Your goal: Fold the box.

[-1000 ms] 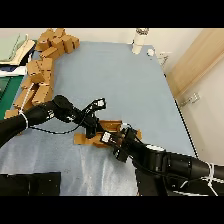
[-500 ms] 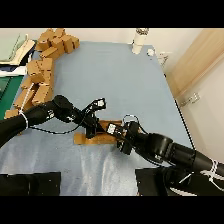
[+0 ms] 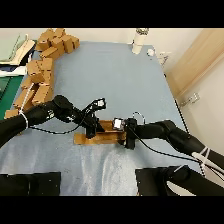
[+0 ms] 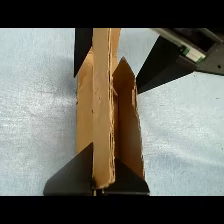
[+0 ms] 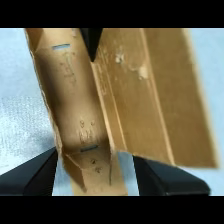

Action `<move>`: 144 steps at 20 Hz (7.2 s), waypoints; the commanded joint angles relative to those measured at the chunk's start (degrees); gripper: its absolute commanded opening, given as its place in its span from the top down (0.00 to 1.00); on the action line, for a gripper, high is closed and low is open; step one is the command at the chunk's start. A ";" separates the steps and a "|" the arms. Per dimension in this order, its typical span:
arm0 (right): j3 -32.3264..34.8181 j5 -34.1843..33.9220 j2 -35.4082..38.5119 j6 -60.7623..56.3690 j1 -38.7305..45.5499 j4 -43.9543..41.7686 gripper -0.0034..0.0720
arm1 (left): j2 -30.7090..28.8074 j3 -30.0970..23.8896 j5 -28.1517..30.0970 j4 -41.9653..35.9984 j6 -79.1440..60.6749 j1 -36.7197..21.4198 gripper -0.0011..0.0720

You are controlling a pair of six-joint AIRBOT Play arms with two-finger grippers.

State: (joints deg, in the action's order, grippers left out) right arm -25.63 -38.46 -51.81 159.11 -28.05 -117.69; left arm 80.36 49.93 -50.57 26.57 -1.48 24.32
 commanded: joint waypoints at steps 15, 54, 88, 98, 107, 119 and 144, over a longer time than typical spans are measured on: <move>-1.55 -6.64 -7.39 10.29 2.73 -8.11 0.00 | 0.02 0.00 0.02 0.02 -0.02 -0.02 0.97; -1.55 -5.01 -7.17 10.23 2.73 -5.38 0.03 | 0.00 0.00 -2.58 -2.36 1.51 -0.04 0.97; -1.55 -5.62 -7.17 9.84 2.73 -5.07 0.33 | 0.02 0.00 -1.55 -2.08 1.51 -0.11 0.97; -1.55 -5.57 -7.17 9.84 2.73 -5.07 0.33 | -3.30 0.02 -0.33 6.05 15.65 -4.63 0.32; -1.53 -5.57 -7.17 9.84 2.73 -5.05 0.33 | -7.06 0.00 -18.78 26.40 46.36 -7.52 0.41; -1.53 -5.60 -7.17 9.86 2.73 -5.03 0.33 | -7.13 -13.75 -10.86 -29.27 43.23 -1.79 0.97; -1.53 -5.84 -7.17 9.86 2.73 -5.09 0.33 | -0.42 -10.82 15.47 -14.62 50.62 0.57 0.97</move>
State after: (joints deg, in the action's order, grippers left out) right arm -27.14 -44.23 -58.94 168.99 -25.28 -122.74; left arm 79.13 38.70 -35.27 10.11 48.69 24.84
